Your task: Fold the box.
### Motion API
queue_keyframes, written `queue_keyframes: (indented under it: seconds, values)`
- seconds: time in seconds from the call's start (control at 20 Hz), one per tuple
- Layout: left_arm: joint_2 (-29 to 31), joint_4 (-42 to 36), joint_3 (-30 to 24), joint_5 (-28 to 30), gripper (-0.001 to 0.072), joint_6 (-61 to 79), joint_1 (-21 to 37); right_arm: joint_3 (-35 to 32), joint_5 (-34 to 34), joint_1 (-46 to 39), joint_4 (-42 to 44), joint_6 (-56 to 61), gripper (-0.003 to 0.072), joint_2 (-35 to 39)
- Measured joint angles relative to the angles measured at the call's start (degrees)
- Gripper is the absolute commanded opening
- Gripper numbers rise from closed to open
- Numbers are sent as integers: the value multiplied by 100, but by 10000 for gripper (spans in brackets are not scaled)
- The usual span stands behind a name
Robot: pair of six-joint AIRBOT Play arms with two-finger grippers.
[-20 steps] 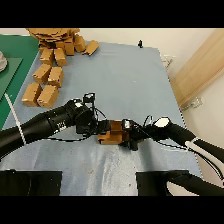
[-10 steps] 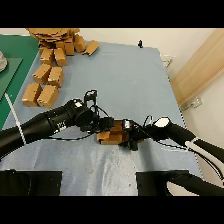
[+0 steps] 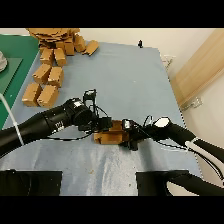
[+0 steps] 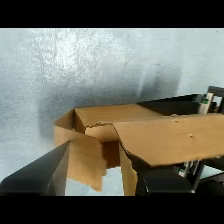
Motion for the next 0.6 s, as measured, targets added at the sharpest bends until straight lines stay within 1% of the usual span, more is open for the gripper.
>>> queue_keyframes:
  seconds: [0.1,0.2,0.25,0.3,0.4,0.45,0.5,0.6]
  values:
    - [269,275,31,-105,465,-31,0,0,0,0,0,0,542,0]
    - [614,721,48,-542,463,-269,-2,0,0,0,0,-2,542,0]
    - [785,1032,50,-905,363,-483,-2,0,0,0,0,0,542,0]
    - [922,1305,46,-1311,348,-697,4,0,0,0,0,0,542,0]
    - [1137,1700,-7,-2009,348,-1071,92,0,0,0,0,0,542,0]
    - [1196,1792,-57,-2238,348,-1191,131,0,0,0,0,0,542,0]
    - [1239,1867,-127,-2415,348,-1303,170,0,0,0,0,0,542,0]
    - [1257,1891,-310,-2592,346,-1497,229,0,0,0,-2,0,542,0]
